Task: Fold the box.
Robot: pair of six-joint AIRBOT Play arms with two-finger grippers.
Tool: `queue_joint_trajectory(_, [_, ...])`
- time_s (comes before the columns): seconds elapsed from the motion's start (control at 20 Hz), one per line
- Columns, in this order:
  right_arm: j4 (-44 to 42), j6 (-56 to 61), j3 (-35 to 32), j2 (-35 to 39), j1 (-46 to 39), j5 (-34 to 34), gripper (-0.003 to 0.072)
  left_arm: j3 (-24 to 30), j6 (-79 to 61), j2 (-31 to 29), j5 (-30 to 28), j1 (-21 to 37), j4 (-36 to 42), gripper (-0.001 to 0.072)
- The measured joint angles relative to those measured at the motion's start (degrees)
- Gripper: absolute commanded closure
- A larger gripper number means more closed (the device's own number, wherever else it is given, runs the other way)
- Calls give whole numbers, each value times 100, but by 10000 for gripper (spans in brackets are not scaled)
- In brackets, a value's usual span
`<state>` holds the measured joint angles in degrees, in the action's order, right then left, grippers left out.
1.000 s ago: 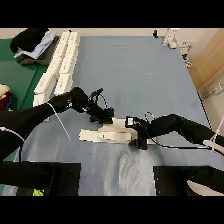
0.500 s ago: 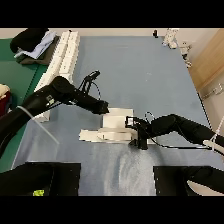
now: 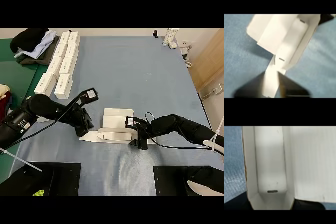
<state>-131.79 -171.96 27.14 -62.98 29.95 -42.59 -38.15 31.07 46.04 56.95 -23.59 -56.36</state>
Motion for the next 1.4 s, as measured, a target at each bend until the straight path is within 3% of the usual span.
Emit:
queue_joint_trajectory(0.25, [2,0,0,0,0,0,165,621,-2022,57,-260,391,638,9])
queue_joint_trajectory(0.65, [2,0,0,0,0,2,165,846,-3801,1099,-562,232,1453,35])
queue_joint_trajectory(0.7, [2,0,0,0,0,2,165,852,-3912,1189,-629,184,1523,250])
queue_joint_trajectory(0.75, [2,0,0,0,0,2,165,852,-4013,1255,-669,136,1596,416])
queue_joint_trajectory(0.8, [2,0,0,0,0,2,165,857,-4113,1305,-706,83,1670,486])
queue_joint_trajectory(1.25, [2,-4,0,0,0,2,165,863,-4721,1604,-1023,-332,2452,484])
queue_joint_trajectory(1.3, [2,-2,0,0,0,0,165,863,-4771,1641,-1069,-361,2507,459])
queue_joint_trajectory(1.4, [2,-2,0,0,0,2,165,863,-4830,1700,-1115,-393,2592,54])
